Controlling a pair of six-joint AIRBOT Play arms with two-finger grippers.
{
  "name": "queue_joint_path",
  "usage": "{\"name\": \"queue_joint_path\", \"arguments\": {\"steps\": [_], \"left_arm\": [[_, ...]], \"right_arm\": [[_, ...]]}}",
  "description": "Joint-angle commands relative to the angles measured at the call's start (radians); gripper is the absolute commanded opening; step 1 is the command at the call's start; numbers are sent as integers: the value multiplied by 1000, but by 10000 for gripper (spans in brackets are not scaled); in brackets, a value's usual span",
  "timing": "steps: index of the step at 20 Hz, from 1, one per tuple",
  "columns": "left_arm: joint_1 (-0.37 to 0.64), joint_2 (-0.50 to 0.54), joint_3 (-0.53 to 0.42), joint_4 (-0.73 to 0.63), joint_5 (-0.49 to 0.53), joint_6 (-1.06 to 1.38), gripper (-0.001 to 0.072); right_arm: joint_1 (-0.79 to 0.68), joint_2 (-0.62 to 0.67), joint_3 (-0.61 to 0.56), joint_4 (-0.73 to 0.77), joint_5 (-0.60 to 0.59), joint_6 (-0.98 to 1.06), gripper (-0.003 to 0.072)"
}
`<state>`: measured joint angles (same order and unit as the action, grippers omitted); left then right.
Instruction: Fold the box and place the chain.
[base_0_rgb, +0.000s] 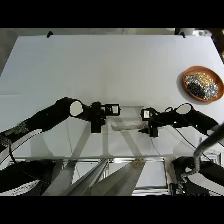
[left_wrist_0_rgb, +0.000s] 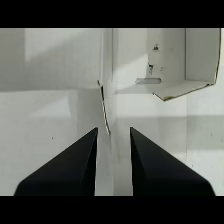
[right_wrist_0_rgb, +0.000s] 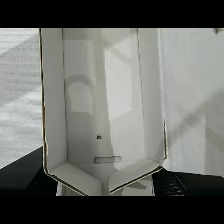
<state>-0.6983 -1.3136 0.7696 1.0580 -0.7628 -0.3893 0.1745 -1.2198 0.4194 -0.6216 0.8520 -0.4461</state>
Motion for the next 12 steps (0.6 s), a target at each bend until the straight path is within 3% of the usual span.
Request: {"name": "queue_joint_path", "arguments": {"steps": [1, 12], "left_arm": [[-8, -1, 0, -14, 13, 26, 215], [-51, -19, -1, -42, -23, 90, 180]], "right_arm": [[0, 0, 1, 0, 0, 0, 408], [0, 0, 1, 0, 0, 0, 408]]}}
